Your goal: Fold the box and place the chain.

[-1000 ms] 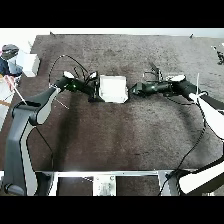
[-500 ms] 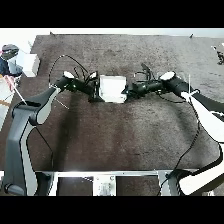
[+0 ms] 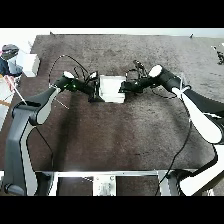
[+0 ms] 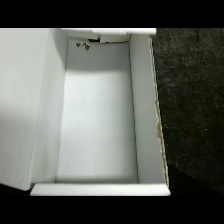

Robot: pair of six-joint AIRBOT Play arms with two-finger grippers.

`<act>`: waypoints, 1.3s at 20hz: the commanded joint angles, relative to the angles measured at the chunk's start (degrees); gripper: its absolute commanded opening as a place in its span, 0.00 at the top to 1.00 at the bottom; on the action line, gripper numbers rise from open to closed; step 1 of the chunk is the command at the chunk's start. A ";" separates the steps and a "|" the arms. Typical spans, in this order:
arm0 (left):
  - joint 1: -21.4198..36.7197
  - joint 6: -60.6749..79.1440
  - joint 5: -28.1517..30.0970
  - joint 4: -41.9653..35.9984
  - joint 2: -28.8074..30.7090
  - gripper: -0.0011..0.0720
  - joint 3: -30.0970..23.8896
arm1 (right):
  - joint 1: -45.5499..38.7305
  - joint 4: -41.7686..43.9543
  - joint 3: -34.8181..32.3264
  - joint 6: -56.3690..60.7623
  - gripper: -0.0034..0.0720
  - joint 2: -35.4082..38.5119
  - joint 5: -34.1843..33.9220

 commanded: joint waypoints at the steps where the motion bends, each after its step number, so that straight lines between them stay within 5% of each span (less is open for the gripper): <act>1: -0.02 0.00 0.00 -0.02 -0.04 0.42 0.00 | 2.36 -10.43 4.66 9.38 0.35 -3.30 2.62; 13: -0.02 0.00 0.00 -0.02 -0.04 0.42 0.00 | 7.52 -30.03 15.17 27.41 0.35 -7.04 12.70; 15: -0.02 0.00 0.00 -0.04 -0.04 0.42 0.00 | 7.63 -30.58 15.19 30.14 0.35 -7.28 12.70; 17: -0.02 0.00 0.00 -0.04 -0.04 0.42 0.00 | 8.15 -30.58 15.23 30.34 0.49 -7.76 12.48; 26: -0.02 0.00 0.00 -0.09 -0.04 0.42 0.00 | 11.82 -37.90 15.63 39.23 0.50 -10.29 10.84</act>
